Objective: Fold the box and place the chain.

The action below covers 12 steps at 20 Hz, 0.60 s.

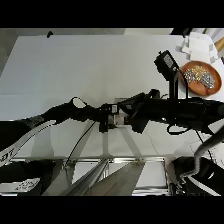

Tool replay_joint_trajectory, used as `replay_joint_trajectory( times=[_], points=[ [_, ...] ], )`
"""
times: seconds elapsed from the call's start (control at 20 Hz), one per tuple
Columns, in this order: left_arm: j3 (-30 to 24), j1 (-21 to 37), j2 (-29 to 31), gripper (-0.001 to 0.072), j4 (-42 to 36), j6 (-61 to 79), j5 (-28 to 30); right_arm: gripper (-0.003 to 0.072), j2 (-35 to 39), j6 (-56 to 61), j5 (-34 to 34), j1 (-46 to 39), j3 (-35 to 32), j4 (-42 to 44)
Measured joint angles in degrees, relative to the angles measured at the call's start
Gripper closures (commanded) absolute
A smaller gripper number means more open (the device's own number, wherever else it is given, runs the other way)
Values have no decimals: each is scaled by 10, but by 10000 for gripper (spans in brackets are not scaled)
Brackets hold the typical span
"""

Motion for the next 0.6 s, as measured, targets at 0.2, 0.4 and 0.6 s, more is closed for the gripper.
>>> replay_joint_trajectory(
  times=[0.2, 0.4, 0.6],
  points=[
    [0, 0, 0, 437, 0, 0, 0, 668, -17, 4, 26, 1, 0, -45],
    [0, 0, 0, 437, 0, 0, 0, 668, -52, 5, 61, 1, -2, -80],
    [0, 0, 0, 437, 0, 0, 0, 667, -96, 6, 76, 1, -3, -98]
  ],
)
